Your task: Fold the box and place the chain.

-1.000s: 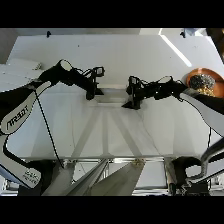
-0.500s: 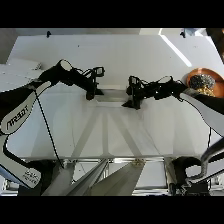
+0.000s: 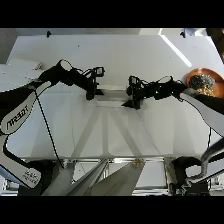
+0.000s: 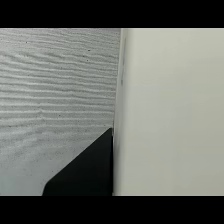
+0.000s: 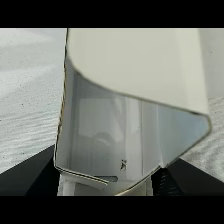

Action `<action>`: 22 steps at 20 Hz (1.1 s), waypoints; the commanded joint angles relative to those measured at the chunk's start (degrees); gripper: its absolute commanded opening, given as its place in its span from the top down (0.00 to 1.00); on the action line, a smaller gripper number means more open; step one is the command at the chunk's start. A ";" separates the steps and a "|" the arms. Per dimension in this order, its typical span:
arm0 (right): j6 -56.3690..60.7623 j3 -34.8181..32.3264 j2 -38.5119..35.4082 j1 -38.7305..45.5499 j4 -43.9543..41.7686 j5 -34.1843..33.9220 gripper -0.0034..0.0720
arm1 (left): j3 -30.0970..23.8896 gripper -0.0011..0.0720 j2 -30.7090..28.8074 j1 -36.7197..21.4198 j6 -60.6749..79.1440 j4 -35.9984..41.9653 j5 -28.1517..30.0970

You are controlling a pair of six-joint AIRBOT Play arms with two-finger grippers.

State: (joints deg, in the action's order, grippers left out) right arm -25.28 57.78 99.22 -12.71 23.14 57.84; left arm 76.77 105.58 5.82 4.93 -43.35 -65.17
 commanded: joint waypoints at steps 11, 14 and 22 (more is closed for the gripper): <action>-0.02 0.07 0.00 -0.07 0.00 0.07 0.25 | 0.00 0.96 -0.04 -0.07 0.00 0.02 0.00; -0.02 0.07 0.00 -0.07 0.00 0.07 0.25 | 0.00 0.96 -0.04 -0.07 -0.02 0.02 0.00; -0.04 0.07 0.00 -0.07 0.00 0.07 0.25 | 0.00 0.96 -0.07 -0.04 -0.02 0.68 -0.39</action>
